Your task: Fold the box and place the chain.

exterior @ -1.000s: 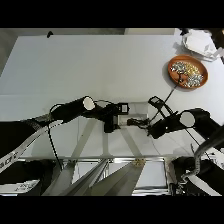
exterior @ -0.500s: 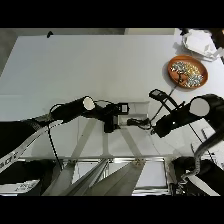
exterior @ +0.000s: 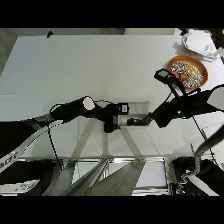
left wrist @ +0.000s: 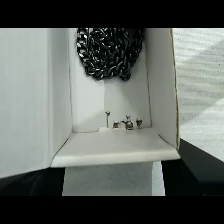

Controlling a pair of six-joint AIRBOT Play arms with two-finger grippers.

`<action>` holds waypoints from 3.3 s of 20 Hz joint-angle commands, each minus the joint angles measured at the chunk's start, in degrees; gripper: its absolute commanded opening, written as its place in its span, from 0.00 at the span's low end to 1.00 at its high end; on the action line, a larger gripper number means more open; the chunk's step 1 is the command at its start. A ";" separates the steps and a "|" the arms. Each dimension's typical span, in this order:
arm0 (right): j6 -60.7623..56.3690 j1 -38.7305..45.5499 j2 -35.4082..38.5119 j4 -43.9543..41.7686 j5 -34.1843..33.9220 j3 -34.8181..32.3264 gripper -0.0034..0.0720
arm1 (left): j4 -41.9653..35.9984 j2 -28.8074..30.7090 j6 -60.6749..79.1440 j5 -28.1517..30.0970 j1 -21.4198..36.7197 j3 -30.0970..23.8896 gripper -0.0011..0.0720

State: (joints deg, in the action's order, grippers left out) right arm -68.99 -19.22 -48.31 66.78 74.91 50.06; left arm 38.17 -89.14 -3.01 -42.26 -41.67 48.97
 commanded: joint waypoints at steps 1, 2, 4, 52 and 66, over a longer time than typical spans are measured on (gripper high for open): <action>0.09 -0.07 0.02 -3.63 -7.93 0.55 0.07 | 0.00 0.04 0.02 0.00 0.02 0.02 0.48; 0.07 -0.07 -0.13 -4.20 -8.37 0.52 0.07 | 0.00 0.04 0.02 0.00 0.02 0.02 0.48; 0.04 -0.07 -0.28 -4.31 -8.35 0.52 0.07 | 0.00 0.04 0.02 0.00 0.02 0.02 0.48; -9.27 26.45 -28.04 10.05 -42.91 -3.41 0.50 | 0.00 0.04 0.00 0.00 0.02 0.02 0.48; -18.53 26.49 -35.67 15.13 -55.67 -3.39 0.40 | 0.00 0.04 0.02 0.02 0.02 0.02 0.48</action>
State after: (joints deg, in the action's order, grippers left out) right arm -86.89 7.22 -82.52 81.54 21.15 46.63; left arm 38.17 -89.14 -3.01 -42.26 -41.67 48.97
